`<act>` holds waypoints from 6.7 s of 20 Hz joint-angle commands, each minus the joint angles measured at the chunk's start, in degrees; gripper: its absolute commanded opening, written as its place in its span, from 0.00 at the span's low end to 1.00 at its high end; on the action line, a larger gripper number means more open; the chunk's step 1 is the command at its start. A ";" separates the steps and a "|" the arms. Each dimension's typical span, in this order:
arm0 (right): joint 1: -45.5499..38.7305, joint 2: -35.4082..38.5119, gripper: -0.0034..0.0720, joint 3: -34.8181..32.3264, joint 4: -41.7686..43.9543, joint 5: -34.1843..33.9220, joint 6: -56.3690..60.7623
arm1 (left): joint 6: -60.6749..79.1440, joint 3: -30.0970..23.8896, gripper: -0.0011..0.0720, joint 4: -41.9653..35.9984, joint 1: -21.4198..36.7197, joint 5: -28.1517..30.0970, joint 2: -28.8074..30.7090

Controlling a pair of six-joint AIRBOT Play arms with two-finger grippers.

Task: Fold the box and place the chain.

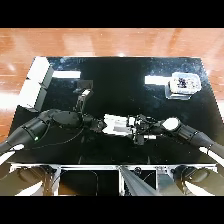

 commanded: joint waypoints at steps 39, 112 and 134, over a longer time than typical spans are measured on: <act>0.04 -0.02 0.81 0.02 -0.02 0.04 -0.02 | -21.70 -0.07 0.88 14.71 -8.74 -10.34 -3.30; 0.04 -0.02 0.69 0.00 -0.22 0.09 0.02 | -21.68 2.05 0.86 7.98 -9.49 -5.31 -6.43; 0.04 -0.02 0.69 0.00 -0.22 0.09 0.02 | -45.40 9.84 0.79 29.18 -13.09 4.98 -8.46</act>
